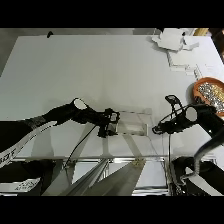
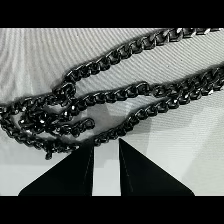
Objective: Fold the box and place the chain.
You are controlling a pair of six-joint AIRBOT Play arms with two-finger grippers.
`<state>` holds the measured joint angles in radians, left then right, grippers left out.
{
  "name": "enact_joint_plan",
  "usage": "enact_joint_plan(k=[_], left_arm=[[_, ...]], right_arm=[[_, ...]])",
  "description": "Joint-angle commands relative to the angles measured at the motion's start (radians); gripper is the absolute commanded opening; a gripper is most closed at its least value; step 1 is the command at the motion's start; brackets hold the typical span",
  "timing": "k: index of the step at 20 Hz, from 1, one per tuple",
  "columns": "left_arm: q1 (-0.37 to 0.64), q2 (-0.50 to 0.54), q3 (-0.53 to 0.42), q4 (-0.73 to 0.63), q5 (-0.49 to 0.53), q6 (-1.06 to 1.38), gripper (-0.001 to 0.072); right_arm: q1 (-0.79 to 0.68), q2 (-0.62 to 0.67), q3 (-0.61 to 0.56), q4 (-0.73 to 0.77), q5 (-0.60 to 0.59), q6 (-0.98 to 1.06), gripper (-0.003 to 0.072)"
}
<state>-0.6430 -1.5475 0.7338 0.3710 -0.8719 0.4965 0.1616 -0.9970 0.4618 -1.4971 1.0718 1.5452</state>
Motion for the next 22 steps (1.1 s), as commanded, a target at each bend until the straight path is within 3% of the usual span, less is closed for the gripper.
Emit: enact_joint_plan(k=[1,9,14,18,22], left_arm=[[0.001,0.001,0.001,0.0,0.0,0.0,0.0272],[0.001,0.001,0.001,0.0,0.0,0.0,0.0272],[0.001,0.001,0.001,0.0,0.0,0.0,0.0272],[0.001,0.001,0.001,0.0,0.0,0.0,0.0272],[0.001,0.001,0.001,0.0,0.0,0.0,0.0272]], right_arm=[[0.0,-0.004,0.0,0.002,-0.007,0.003,0.0099],[0.0,0.021,0.0,0.005,0.048,0.024,0.002],[0.045,0.274,0.0,0.015,0.124,-0.013,0.002],[0.126,0.488,0.001,0.287,0.075,-0.134,0.002],[0.225,0.512,0.021,0.537,-0.071,-0.27,0.002]])
